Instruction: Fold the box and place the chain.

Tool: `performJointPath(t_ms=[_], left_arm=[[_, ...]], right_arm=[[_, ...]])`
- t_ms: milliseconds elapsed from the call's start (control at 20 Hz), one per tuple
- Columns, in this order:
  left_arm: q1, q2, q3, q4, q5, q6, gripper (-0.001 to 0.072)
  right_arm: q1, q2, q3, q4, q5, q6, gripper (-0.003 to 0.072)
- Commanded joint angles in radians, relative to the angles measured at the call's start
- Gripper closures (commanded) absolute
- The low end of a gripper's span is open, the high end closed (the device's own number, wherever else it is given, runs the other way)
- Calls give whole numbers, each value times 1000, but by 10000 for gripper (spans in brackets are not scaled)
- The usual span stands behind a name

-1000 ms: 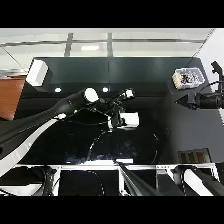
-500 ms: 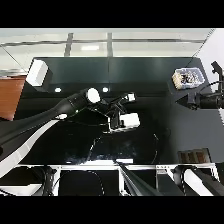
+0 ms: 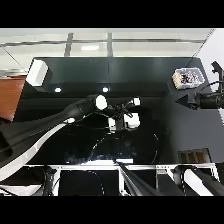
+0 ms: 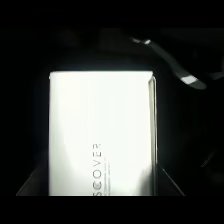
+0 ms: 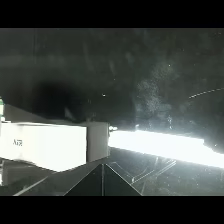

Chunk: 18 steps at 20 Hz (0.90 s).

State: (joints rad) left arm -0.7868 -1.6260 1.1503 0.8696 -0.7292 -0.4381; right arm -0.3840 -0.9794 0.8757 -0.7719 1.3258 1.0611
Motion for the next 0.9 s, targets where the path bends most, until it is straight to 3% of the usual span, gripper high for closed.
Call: performJointPath(t_ms=[0, 50, 200, 350, 550, 750, 850], left_arm=[[-32, 2, 2, 117, 19, -97, 201], [-31, 15, 2, 162, -7, -145, 311], [22, 114, 2, 374, -118, -341, 324], [195, 220, -1, 635, -262, -605, 324], [626, 315, -24, 680, -387, -792, 321], [1045, 328, -40, 537, -375, -797, 321], [1188, 328, -38, 526, -306, -769, 320]], right_arm=[[0, 0, 0, 0, -2, 0, 673], [0, 0, 0, 0, -2, 0, 674], [0, 0, 0, 0, -3, 0, 674], [0, 0, 0, 0, -3, 0, 673], [0, 0, 0, 0, -13, 0, 673], [0, 0, 0, 0, -31, 0, 673], [0, 0, 0, 0, -37, 1, 673]])
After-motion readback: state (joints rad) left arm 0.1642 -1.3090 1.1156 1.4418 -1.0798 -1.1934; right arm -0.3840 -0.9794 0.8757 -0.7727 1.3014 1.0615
